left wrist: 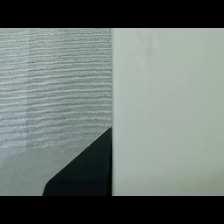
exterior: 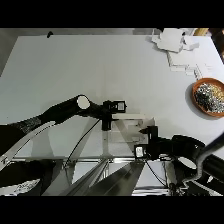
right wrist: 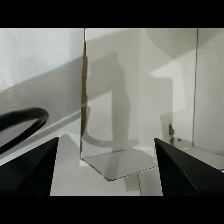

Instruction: Fold the box and place the chain.

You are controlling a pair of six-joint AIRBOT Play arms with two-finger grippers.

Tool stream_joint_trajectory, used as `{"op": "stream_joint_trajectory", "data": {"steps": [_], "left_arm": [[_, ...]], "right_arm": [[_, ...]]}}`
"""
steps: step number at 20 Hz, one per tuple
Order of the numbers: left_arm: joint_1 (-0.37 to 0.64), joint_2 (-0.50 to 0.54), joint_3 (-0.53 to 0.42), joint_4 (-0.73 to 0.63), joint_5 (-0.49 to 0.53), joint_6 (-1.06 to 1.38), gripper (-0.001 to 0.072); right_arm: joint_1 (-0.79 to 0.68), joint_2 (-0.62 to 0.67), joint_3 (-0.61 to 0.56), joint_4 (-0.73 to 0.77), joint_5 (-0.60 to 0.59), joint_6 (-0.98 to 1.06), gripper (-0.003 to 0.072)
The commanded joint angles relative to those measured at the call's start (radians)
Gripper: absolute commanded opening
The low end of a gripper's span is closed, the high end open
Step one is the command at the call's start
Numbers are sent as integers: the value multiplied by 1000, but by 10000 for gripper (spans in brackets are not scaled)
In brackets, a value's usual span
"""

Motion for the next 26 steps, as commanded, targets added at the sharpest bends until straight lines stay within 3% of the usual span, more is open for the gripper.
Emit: {"op": "stream_joint_trajectory", "data": {"steps": [1, 10, 19, 22, 26], "left_arm": [[0, 0, -1, 0, 0, 0, 12], [0, 0, -1, 0, 0, 0, 12], [0, 0, -1, 0, 0, 0, 12], [0, 0, -1, 0, 0, 0, 12], [0, 0, -1, 0, 0, 0, 12]], "right_arm": [[1, -37, -1, -26, -60, 0, 654], [-46, 69, 0, -54, -47, 0, 654], [-166, 71, 0, -42, -68, -1, 654], [-203, 71, 0, 19, -83, -14, 654], [-266, 71, 0, 198, -82, -213, 654]]}}
